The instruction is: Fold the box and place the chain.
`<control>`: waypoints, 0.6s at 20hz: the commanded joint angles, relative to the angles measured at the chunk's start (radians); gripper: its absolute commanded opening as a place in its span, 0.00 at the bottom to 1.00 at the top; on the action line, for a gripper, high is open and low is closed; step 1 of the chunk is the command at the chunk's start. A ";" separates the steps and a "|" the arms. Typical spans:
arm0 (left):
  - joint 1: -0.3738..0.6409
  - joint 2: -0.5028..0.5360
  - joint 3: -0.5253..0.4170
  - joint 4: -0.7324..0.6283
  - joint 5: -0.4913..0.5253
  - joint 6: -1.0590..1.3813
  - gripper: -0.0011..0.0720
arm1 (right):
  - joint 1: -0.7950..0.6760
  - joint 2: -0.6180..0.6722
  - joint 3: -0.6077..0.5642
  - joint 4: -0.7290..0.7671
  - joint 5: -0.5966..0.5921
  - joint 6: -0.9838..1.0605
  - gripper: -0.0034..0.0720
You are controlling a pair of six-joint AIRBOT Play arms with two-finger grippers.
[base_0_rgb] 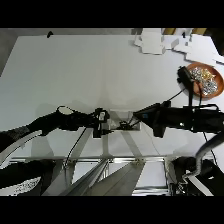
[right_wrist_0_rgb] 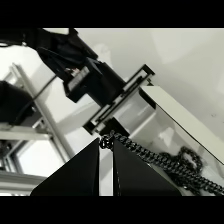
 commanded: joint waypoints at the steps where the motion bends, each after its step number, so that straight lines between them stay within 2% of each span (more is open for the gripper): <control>1: 0.000 0.000 0.001 0.000 0.000 0.000 0.15 | 0.072 -0.082 0.001 -0.121 -0.035 0.045 0.06; 4: 0.000 0.000 0.001 0.000 0.000 0.000 0.15 | 0.124 -0.200 0.001 -0.193 -0.042 0.068 0.07; 8: 0.000 0.000 0.001 0.000 0.000 0.000 0.15 | 0.155 -0.308 0.003 -0.220 -0.066 0.068 0.31; 12: 0.000 0.000 0.001 0.000 0.000 0.000 0.15 | 0.068 -0.299 0.100 -0.298 -0.006 0.105 0.31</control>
